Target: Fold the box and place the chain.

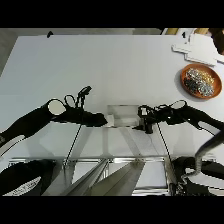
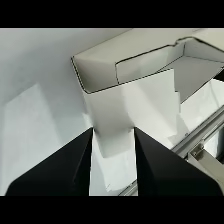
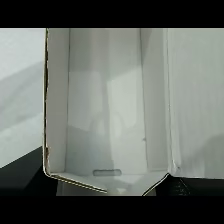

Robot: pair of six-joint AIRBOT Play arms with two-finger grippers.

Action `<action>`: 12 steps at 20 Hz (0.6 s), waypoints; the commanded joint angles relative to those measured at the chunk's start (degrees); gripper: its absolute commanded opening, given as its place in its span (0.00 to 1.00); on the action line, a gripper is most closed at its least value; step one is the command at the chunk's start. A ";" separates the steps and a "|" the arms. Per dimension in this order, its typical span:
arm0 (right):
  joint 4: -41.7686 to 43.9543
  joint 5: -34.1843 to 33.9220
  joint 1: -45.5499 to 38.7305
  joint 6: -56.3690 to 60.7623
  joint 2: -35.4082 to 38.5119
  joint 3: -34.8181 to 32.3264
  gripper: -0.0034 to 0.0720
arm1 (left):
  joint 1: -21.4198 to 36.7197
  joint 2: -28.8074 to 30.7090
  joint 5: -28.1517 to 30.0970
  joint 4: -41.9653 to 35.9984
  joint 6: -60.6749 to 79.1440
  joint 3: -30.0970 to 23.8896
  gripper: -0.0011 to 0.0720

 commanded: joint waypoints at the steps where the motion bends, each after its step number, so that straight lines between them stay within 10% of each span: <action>1: 0.02 0.02 0.04 0.00 0.07 -0.02 0.59 | -1.18 -0.02 1.70 -0.17 0.22 0.24 0.42; 4: 0.02 0.00 0.04 0.00 0.04 -0.02 0.59 | -2.67 -1.14 1.70 0.20 0.17 2.64 0.42; 7: 0.02 0.02 0.04 0.00 0.07 -0.02 0.59 | -4.35 -3.80 1.46 1.40 -2.23 5.16 0.70; 12: 0.02 0.02 0.04 0.00 0.07 -0.02 0.59 | -5.35 -4.57 1.27 8.02 -9.62 6.40 0.70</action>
